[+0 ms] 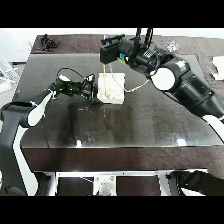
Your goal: Fold the box and place the chain.
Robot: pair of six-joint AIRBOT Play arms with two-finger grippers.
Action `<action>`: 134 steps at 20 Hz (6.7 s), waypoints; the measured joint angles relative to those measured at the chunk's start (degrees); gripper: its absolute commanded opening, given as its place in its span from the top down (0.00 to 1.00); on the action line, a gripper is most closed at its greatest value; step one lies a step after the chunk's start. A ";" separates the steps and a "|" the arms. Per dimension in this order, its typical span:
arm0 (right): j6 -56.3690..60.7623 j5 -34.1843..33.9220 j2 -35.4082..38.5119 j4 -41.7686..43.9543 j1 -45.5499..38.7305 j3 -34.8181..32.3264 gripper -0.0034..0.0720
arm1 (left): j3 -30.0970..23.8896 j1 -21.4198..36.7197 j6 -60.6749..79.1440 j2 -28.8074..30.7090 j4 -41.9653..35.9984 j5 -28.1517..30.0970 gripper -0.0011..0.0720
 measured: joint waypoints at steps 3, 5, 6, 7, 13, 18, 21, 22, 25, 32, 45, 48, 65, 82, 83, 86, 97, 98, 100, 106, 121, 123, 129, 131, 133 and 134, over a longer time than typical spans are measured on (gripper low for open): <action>3.50 0.09 -2.99 -0.04 -1.18 -3.17 0.95 | 0.00 0.00 0.00 0.00 0.00 0.02 0.11; 5.62 0.11 -5.97 -0.04 -2.01 -4.94 0.95 | 0.00 0.00 0.00 0.00 0.00 0.00 0.11; 6.69 0.09 -7.69 -0.04 -2.16 -5.75 0.95 | 0.00 0.00 0.00 0.00 0.00 0.00 0.11; 7.48 0.17 -9.33 -0.02 -2.27 -6.45 0.95 | 0.00 0.00 0.02 0.00 0.02 0.02 0.11; 9.86 4.66 -16.70 1.09 -2.40 -10.58 0.76 | 0.00 0.00 0.02 0.00 0.00 0.02 0.11; 10.19 6.62 -17.92 1.01 -3.93 -12.59 0.28 | 0.00 0.00 0.02 0.00 0.00 0.00 0.11; 10.34 7.69 -17.03 0.59 -6.19 -13.00 0.28 | 0.00 -0.04 -0.02 0.00 -0.02 -0.04 0.11; 10.29 7.72 -15.98 0.35 -7.08 -13.03 0.28 | 0.02 -0.04 -0.02 0.00 0.00 0.04 0.11; 10.27 7.76 -11.50 -1.42 -10.62 -13.14 0.28 | 0.00 -0.02 0.00 0.00 0.02 0.02 0.11; 10.21 7.78 -2.82 -4.31 -21.99 -14.45 0.28 | 0.02 -0.02 0.00 0.00 0.02 0.00 0.11; 17.70 -6.67 -20.44 -0.76 -32.02 -15.89 0.28 | 0.00 -0.02 0.00 0.00 0.02 0.00 0.11; 17.94 -7.17 -24.83 0.24 -31.89 -12.00 0.41 | 0.02 -0.02 0.00 0.00 0.02 0.00 0.11; 15.65 -10.88 -21.22 0.94 -28.50 -5.40 0.95 | 0.00 -0.02 0.02 0.00 0.00 0.00 0.11; -6.95 -8.87 3.04 -0.90 -8.13 12.20 0.95 | 0.00 -0.02 0.00 0.00 0.00 0.00 0.11; -7.45 -7.82 3.04 -0.98 -7.65 12.46 0.95 | 0.02 -0.02 0.02 0.00 0.00 0.00 0.11; -8.31 -5.01 2.56 -1.03 -6.58 12.87 0.95 | 0.02 -0.02 0.00 0.00 0.00 0.00 0.11; -5.77 3.82 0.33 2.16 -5.64 1.73 0.95 | 0.00 -0.02 0.02 0.00 0.02 0.02 0.11; -5.42 3.82 -0.02 2.25 -5.62 -0.09 0.95 | 0.02 -0.02 0.02 0.00 0.00 0.00 0.11; -5.14 3.26 -1.09 2.43 -5.62 -3.30 0.95 | 0.00 -0.02 0.02 0.00 0.02 0.02 0.11; -1.11 2.05 -6.84 3.41 -5.57 -10.08 0.95 | 0.02 -0.02 0.02 0.00 0.02 0.02 0.11; -9.79 1.70 -6.97 1.77 -9.68 -14.99 0.68 | 0.02 -0.02 0.02 0.00 0.00 0.00 0.11; -14.03 1.68 -5.66 1.20 -11.82 -13.81 0.80 | 0.02 -0.02 0.00 0.00 0.00 0.02 0.11; -31.52 6.38 -7.67 7.15 -21.73 -7.15 0.82 | 0.00 -0.02 0.00 0.00 0.02 0.00 0.11; -42.60 13.62 -11.37 16.76 -24.98 -2.60 0.82 | 0.00 -0.02 0.00 0.00 0.02 0.00 0.11; -52.11 21.64 -16.13 26.25 -27.91 2.29 0.82 | 0.02 -0.02 0.00 0.00 0.02 0.02 0.11; -55.28 24.61 -18.49 29.77 -29.03 4.66 0.86 | 0.00 -0.02 0.00 0.00 0.02 0.00 0.11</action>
